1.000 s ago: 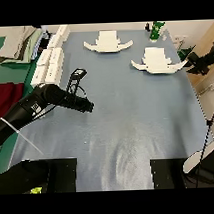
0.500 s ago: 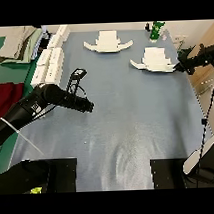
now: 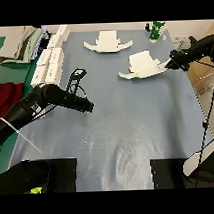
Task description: Fold the box.
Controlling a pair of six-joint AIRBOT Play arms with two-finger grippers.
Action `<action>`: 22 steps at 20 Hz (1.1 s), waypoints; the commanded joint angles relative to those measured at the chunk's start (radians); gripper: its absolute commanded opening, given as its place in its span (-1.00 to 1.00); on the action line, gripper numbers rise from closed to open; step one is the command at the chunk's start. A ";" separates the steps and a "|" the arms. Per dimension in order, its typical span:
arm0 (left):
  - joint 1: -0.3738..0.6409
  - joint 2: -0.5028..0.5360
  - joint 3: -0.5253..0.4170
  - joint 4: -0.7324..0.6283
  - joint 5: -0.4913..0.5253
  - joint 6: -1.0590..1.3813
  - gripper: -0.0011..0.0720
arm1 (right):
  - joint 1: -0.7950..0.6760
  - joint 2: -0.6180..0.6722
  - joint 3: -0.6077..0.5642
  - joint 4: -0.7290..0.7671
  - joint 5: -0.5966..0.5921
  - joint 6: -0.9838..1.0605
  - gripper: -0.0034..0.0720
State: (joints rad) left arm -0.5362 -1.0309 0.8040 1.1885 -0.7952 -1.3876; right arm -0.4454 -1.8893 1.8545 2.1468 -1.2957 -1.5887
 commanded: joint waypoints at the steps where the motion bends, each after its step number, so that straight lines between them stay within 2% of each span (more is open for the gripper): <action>1: 0.000 0.000 0.000 0.000 0.000 0.000 -0.92 | 0.068 0.195 -0.230 -0.065 0.018 0.024 -0.91; 6: 0.000 0.000 0.000 0.000 0.000 0.000 -0.92 | 0.201 0.654 -0.856 -0.055 0.224 0.147 -0.91; 8: 0.000 0.000 0.000 0.000 0.000 0.000 -0.92 | 0.270 0.833 -1.085 -0.048 0.262 0.217 -0.91; 11: 0.000 0.000 0.000 0.000 0.000 0.000 -0.92 | 0.376 1.077 -1.329 -0.034 0.279 0.318 -0.91; 15: 0.000 0.000 0.000 0.000 0.000 0.000 -0.92 | 0.441 1.280 -1.480 -0.050 0.291 0.414 -0.89; 16: 0.000 0.000 0.000 0.000 0.000 0.000 -0.92 | 0.441 1.297 -1.497 -0.050 0.286 0.414 -0.69; 17: 0.000 0.000 0.000 0.000 0.000 0.000 -0.92 | 0.441 1.299 -1.499 -0.065 0.267 0.414 -0.06; 18: 0.000 0.000 0.000 0.000 0.000 0.000 -0.92 | 0.440 1.296 -1.494 -0.079 0.240 0.414 0.28; 20: 0.000 0.000 0.000 0.000 0.000 0.000 -0.92 | 0.438 1.292 -1.452 -0.148 0.179 0.414 0.28; 22: 0.000 0.000 0.000 0.000 0.000 0.000 -0.92 | 0.419 1.278 -1.355 -0.312 0.117 0.428 0.28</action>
